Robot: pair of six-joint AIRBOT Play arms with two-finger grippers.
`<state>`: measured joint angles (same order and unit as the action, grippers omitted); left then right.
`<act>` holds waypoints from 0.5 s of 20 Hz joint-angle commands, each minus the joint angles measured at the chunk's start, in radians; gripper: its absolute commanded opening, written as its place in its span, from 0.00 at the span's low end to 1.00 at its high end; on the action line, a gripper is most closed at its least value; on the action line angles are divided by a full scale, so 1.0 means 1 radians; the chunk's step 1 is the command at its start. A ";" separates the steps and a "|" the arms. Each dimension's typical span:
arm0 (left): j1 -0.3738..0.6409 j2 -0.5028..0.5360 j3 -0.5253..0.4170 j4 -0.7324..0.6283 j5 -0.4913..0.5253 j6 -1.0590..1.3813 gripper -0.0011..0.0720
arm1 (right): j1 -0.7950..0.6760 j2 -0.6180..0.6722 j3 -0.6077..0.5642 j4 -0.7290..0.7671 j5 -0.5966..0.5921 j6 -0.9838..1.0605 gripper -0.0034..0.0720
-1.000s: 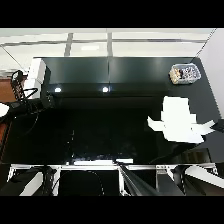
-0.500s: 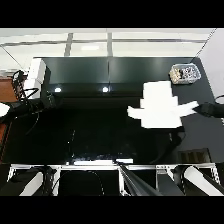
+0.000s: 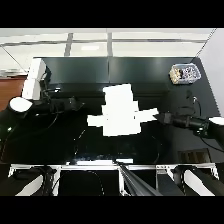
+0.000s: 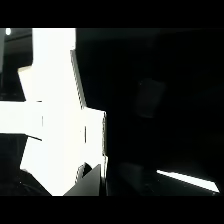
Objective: Fold the box and place the chain.
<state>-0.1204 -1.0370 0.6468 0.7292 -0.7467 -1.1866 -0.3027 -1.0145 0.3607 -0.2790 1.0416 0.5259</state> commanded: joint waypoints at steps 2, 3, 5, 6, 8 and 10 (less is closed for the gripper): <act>-0.027 -0.216 0.119 -0.189 -0.137 0.082 0.98 | 0.043 0.003 -0.077 0.091 -0.059 -0.079 0.06; -0.024 -0.277 0.160 -0.203 -0.198 0.087 0.98 | 0.043 0.003 -0.077 0.090 -0.060 -0.084 0.06; -0.029 -0.395 0.241 -0.226 -0.285 0.088 0.98 | 0.043 0.003 -0.077 0.090 -0.059 -0.087 0.06; -0.035 -0.445 0.280 -0.226 -0.306 0.092 0.98 | 0.043 0.003 -0.077 0.090 -0.058 -0.092 0.06; -0.038 -0.523 0.346 -0.230 -0.326 0.100 0.98 | 0.043 0.003 -0.077 0.086 -0.057 -0.097 0.06; -0.038 -0.594 0.404 -0.250 -0.358 0.099 0.98 | 0.043 0.003 -0.077 0.084 -0.056 -0.097 0.06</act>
<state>-0.1551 -1.5185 0.9634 0.5148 -1.0298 -1.0969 -0.2619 -1.0126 0.2859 -0.1967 0.9874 0.4381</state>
